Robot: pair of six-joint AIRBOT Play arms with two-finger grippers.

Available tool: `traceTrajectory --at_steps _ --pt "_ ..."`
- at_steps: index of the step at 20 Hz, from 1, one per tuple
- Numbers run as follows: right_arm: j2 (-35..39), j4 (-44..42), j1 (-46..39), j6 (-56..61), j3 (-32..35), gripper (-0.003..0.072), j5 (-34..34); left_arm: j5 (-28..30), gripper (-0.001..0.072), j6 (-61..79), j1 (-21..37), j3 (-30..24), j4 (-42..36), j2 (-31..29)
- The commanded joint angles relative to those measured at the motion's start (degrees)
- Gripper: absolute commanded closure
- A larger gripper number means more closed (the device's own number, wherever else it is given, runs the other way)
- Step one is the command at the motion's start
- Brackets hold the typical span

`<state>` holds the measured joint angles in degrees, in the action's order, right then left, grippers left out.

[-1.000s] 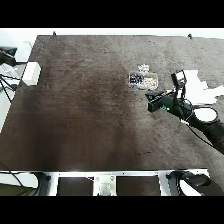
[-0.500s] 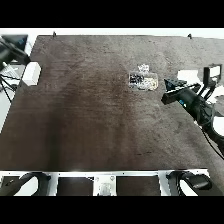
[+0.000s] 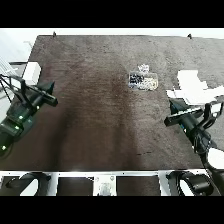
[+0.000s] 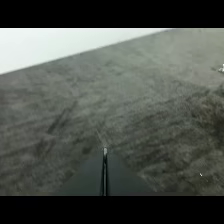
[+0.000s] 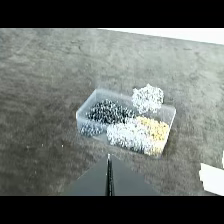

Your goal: Fold the box and place the chain.

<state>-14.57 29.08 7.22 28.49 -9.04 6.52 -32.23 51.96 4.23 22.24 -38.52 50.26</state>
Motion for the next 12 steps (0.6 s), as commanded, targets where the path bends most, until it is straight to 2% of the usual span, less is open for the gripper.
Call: traceTrajectory --at_steps 1,12 --pt "6.9 0.0 0.0 -0.2 5.0 0.0679 -0.5 2.3 0.0689 2.4 -0.5 -3.8 -5.0 -0.4" --pt "7.3 0.0 0.0 -0.2 5.0 0.0679 -0.5 2.7 0.0688 1.9 -0.5 -3.8 -5.1 -0.4"
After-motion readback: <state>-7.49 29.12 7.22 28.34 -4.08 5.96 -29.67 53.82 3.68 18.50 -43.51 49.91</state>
